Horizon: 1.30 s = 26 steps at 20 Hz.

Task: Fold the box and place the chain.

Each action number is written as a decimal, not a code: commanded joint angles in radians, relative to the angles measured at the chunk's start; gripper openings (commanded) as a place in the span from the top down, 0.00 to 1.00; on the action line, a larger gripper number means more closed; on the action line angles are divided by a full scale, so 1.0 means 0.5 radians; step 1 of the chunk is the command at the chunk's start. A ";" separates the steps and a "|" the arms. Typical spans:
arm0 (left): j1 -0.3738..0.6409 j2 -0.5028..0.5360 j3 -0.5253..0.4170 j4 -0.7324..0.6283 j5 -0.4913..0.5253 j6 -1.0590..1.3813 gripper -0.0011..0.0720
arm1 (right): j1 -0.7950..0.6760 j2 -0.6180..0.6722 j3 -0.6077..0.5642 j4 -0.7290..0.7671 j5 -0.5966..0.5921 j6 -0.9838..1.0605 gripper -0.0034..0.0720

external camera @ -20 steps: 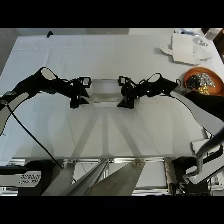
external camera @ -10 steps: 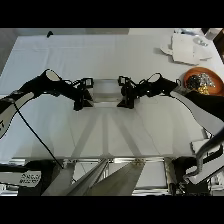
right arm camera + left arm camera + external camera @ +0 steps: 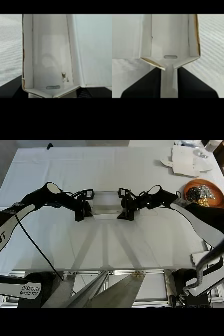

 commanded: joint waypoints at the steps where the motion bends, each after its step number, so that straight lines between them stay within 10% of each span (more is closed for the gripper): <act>1: -0.001 -0.001 -0.001 -0.008 0.014 0.000 0.72 | 0.001 0.001 -0.001 0.001 0.000 0.001 0.35; 18: -0.002 -0.001 -0.001 -0.323 -0.067 0.002 0.80 | 0.001 0.001 -0.001 0.000 0.000 0.000 0.35; 26: -0.001 -0.001 -0.001 -0.358 -0.064 0.002 0.46 | 0.001 0.000 -0.001 0.001 0.000 0.001 0.35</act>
